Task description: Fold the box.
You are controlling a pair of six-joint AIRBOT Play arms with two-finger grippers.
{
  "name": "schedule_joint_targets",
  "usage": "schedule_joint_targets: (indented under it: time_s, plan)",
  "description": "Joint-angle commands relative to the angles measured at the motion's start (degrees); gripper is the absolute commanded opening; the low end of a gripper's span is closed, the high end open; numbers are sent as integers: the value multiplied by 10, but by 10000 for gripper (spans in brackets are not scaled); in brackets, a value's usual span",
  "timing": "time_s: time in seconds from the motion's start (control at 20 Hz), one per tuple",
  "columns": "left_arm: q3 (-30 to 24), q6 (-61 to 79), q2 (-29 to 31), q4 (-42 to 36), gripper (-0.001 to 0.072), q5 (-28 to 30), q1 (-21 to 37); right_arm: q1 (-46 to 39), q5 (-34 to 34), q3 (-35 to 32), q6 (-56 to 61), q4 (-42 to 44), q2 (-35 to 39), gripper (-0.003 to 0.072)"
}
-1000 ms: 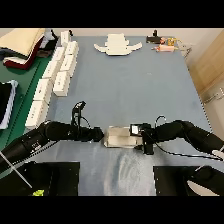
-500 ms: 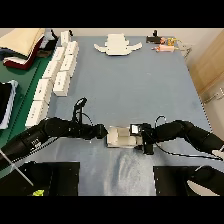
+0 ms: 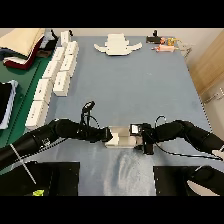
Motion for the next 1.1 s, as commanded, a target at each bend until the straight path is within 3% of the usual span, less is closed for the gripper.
schedule_joint_targets:
  time_s: [0.0, 0.15, 0.3, 0.4, 0.7, 1.0, 1.05]
  plan:
    - [22, -129, -25, 104, 459, 3, -38, 0, 0, 0, 0, 0, 0, 470]
    - [70, -259, -55, 226, 459, -32, -83, 0, 0, 0, 0, 0, 0, 470]
    - [132, -398, -91, 381, 459, -130, -125, 0, 0, 0, 0, 0, 0, 470]
    - [168, -448, -116, 431, 458, -183, -147, 0, 0, 0, 0, 0, 0, 470]
    - [220, -469, -191, 434, 458, -216, -185, 0, 0, 0, 0, 0, 0, 470]
    - [235, -498, -211, 434, 457, -227, -189, 0, 0, 0, 0, 0, 0, 470]
    - [243, -498, -218, 434, 401, -235, -189, 0, 0, 0, 0, 0, 0, 470]
